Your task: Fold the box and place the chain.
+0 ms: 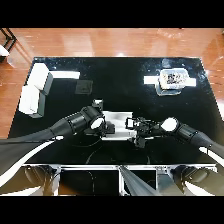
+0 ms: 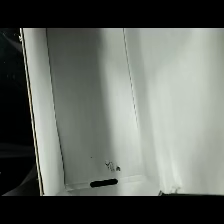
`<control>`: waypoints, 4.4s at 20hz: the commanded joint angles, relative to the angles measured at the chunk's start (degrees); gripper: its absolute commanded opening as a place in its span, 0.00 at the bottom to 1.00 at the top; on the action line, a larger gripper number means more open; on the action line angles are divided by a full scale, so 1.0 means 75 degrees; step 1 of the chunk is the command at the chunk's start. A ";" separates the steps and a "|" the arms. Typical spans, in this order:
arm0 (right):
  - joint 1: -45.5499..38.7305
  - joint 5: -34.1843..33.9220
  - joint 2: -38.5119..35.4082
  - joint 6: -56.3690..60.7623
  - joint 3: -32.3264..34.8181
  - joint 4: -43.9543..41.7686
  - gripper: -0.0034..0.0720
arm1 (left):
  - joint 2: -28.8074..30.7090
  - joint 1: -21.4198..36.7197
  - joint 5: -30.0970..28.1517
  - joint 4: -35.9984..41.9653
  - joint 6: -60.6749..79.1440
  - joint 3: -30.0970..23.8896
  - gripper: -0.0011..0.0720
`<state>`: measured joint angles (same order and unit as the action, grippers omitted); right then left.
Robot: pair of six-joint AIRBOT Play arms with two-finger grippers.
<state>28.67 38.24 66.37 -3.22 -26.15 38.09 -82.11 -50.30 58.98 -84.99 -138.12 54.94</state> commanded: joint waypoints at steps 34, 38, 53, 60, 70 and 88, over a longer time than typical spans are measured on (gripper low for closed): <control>0.0009 0.0012 0.0000 0.0029 0.0003 -0.0012 0.36 | -0.0023 0.0009 -0.0058 0.0055 0.0023 0.0125 0.05; -0.0015 0.0012 -0.0131 0.0262 0.0000 0.0047 0.99 | -0.0023 0.0012 -0.0015 0.0052 0.0047 0.0125 0.05; 0.0012 0.0119 -0.0892 0.0525 -0.0003 0.1218 0.98 | -0.0023 -0.0003 0.0399 -0.0312 0.0189 0.0137 0.05; 0.0227 0.0122 -0.0790 0.0370 -0.0003 0.0836 0.53 | -0.0023 -0.0003 0.0402 -0.0315 0.0189 0.0137 0.05; 0.0583 -0.0265 -0.0787 0.0510 -0.0003 0.0096 0.36 | -0.0023 -0.0003 0.0396 -0.0262 0.0189 0.0137 0.05; 0.0670 -0.0705 -0.0478 0.0548 -0.0003 -0.0647 0.60 | -0.0023 -0.0003 0.0350 -0.0259 0.0184 0.0134 0.05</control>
<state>33.67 33.12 62.74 0.95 -26.15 33.23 -82.26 -50.28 61.52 -86.96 -136.84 55.94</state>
